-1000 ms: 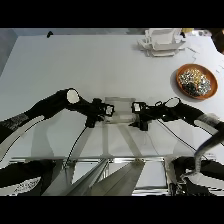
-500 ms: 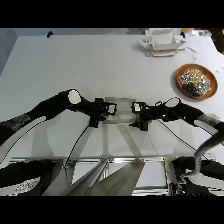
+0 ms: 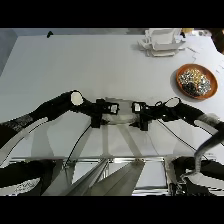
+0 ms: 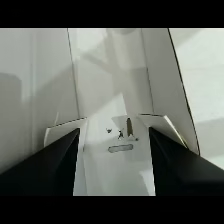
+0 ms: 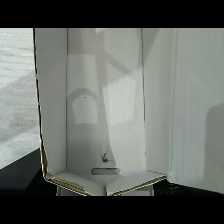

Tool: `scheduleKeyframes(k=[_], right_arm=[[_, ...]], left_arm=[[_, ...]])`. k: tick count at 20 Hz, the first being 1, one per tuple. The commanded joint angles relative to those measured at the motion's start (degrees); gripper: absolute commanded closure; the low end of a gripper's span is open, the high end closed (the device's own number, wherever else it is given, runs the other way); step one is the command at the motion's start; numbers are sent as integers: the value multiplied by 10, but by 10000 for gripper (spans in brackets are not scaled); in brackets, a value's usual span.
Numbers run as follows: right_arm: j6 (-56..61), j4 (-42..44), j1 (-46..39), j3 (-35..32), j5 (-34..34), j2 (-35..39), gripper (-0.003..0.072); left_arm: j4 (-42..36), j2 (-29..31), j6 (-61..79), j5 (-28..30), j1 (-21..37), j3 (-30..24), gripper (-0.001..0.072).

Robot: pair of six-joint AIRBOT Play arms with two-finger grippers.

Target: Fold the box and place the chain.

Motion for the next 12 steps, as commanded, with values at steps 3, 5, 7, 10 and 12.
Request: scheduleKeyframes(k=[3,5,7,10,12], right_arm=[[0,1,0,0,0,0,288],[0,1,0,0,0,0,288],[0,1,0,0,0,0,288],[0,1,0,0,0,0,288],[0,1,0,0,0,0,288]], left_arm=[[2,22,-108,-54,9,0,521],[20,49,-145,-87,24,0,705],[48,78,-204,-122,47,0,703],[93,126,-338,-151,91,0,704],[117,148,-431,-156,121,0,705]])
